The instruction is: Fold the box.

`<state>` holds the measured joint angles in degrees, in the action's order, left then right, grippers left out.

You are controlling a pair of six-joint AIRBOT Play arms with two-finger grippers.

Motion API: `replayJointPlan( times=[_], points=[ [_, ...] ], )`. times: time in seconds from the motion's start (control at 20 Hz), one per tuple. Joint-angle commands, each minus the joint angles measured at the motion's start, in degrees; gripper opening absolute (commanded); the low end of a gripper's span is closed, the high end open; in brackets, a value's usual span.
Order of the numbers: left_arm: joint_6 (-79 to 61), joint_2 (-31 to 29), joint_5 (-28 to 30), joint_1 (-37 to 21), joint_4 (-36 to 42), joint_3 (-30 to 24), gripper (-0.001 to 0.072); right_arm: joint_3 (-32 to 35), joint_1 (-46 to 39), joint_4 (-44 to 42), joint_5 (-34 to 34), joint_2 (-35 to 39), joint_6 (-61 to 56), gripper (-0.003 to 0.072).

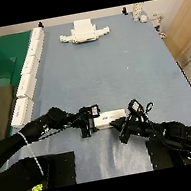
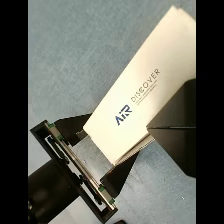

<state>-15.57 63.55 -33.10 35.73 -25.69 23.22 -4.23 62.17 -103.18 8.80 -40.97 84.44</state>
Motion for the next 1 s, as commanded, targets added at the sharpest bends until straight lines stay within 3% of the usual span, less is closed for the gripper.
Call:
replayJointPlan(
  times=[0.0,0.4,0.6,0.95],
  points=[
    [0.0,0.0,0.0,0.0,0.0,0.0,0.0427,0.0,0.1,-0.7,-0.5,-0.7,-0.1,0.0005],
    [0.0,0.0,0.0,0.0,0.0,0.0,0.0427,-0.1,0.1,-1.2,0.0,-0.5,-0.1,0.0005],
    [0.0,0.0,0.0,0.0,0.0,0.0,0.0427,-1.3,0.1,-0.7,-0.5,3.2,0.0,0.0005],
    [0.0,0.0,0.0,0.0,0.0,0.0,0.0427,-5.5,-0.1,6.2,-6.7,7.0,0.6,0.0018]
  ],
)
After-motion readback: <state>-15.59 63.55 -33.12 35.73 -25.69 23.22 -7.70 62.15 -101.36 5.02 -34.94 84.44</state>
